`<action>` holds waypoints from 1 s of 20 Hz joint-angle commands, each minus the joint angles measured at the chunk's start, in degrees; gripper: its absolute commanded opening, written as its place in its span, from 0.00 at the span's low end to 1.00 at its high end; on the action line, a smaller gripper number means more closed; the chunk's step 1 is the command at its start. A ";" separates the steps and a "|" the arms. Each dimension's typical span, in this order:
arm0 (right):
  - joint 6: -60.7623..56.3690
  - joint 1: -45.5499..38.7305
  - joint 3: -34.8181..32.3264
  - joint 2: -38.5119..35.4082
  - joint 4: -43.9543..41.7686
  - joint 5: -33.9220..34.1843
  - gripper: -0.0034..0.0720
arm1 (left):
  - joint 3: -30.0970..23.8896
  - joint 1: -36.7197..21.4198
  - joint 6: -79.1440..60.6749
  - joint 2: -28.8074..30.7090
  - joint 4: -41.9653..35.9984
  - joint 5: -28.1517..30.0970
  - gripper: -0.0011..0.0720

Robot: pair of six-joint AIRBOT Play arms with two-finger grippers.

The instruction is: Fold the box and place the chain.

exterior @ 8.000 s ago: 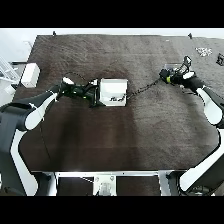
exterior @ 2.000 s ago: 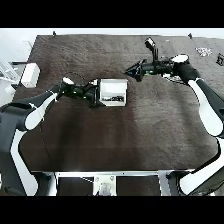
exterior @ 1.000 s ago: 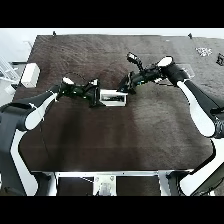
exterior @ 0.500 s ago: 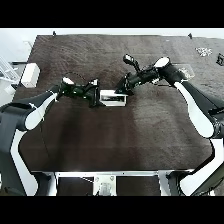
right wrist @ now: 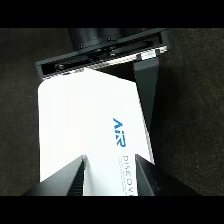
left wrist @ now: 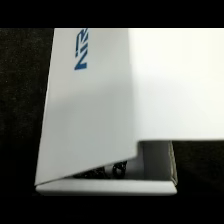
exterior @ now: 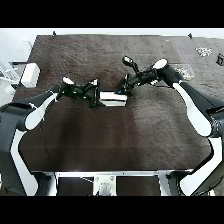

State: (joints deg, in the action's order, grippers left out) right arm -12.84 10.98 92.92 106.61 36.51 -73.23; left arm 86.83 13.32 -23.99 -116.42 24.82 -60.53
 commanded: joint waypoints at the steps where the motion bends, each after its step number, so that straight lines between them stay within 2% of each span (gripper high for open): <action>1: 0.02 0.07 0.00 0.13 0.02 0.26 0.52 | -0.02 0.00 -0.02 0.02 0.00 0.00 0.51; 3: 0.04 0.02 0.31 0.04 -0.22 -0.68 0.52 | -0.02 0.00 -0.04 0.02 0.00 0.00 0.51; 5: 0.04 0.02 0.50 0.00 -1.36 -3.45 0.59 | -0.02 0.00 -0.04 0.02 0.00 0.00 0.52; 6: 0.04 0.02 0.50 0.00 -1.31 -4.17 0.60 | -0.02 0.00 -0.02 0.02 0.00 0.02 0.51; 9: 0.76 0.02 0.42 0.04 -1.18 -4.13 0.69 | -0.02 0.00 -0.04 0.02 0.00 0.00 0.51; 14: 4.44 0.09 -1.01 0.09 -0.70 3.93 0.69 | -0.02 0.00 -0.04 0.02 0.00 0.00 0.51; 15: 5.11 0.13 -1.01 0.07 -0.68 4.72 0.73 | -0.02 0.00 -0.02 0.02 0.00 0.00 0.51; 18: 5.86 0.11 -0.98 0.07 -0.72 3.34 0.78 | -0.02 0.00 -0.02 0.02 0.00 0.00 0.51; 20: 5.44 0.11 -0.98 -0.02 -1.55 -1.25 0.78 | -0.02 0.00 -0.04 0.02 0.00 0.02 0.51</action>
